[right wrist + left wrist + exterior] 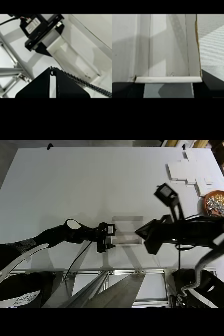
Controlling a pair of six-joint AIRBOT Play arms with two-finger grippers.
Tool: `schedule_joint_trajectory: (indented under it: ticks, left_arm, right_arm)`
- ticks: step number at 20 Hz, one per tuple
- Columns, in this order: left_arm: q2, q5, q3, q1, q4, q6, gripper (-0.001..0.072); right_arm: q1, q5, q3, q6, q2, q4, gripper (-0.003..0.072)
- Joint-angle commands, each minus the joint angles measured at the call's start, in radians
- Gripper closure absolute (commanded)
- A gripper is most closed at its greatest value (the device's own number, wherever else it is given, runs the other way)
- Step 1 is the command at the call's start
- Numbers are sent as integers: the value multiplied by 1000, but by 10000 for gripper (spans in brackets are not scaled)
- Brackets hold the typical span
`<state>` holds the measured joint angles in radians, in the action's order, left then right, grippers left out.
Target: Fold the box and place the chain.
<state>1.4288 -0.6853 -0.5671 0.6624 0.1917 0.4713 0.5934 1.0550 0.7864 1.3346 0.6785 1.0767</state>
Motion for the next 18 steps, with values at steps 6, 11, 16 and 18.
schedule_joint_trajectory:
  ticks: [6,11,16,18]
  left_arm:
    - [0,0,0,0,0,0,456]
    - [0,0,0,0,0,0,456]
    - [0,0,0,0,0,0,456]
    - [0,0,0,0,0,0,456]
  right_arm:
    - [149,-127,-8,0,162,-1,666]
    - [149,-129,-8,1,227,74,666]
    - [149,-151,-8,0,330,71,665]
    - [150,-149,-8,0,377,71,663]
